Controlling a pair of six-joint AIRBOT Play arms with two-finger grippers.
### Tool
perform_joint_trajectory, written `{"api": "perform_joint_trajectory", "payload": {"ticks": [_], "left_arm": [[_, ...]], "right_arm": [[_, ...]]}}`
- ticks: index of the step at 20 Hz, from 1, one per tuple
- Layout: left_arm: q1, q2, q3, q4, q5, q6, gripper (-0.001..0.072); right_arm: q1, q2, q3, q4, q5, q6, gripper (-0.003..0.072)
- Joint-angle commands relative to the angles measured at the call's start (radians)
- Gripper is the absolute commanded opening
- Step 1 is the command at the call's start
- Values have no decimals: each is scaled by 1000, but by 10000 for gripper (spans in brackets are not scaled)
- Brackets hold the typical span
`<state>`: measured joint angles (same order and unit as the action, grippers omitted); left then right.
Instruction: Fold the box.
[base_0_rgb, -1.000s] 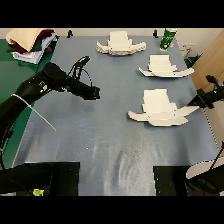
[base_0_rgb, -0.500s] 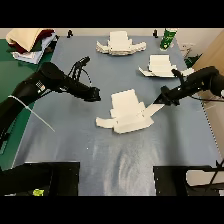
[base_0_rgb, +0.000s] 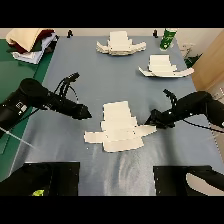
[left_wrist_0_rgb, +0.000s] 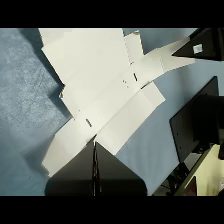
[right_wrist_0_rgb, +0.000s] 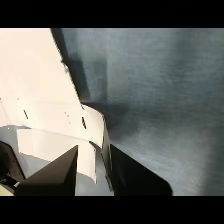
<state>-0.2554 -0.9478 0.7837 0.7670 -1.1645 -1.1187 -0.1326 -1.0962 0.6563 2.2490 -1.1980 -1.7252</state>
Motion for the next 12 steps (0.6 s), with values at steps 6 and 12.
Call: {"api": "perform_joint_trajectory", "payload": {"ticks": [6, 12], "left_arm": [[13, 25, -24, -3, -13, 3, 15], [14, 25, -24, -3, -11, 3, 16]], "right_arm": [[10, -45, -27, 39, -66, -53, 290], [11, -133, -13, 84, -55, -158, 76]]}}
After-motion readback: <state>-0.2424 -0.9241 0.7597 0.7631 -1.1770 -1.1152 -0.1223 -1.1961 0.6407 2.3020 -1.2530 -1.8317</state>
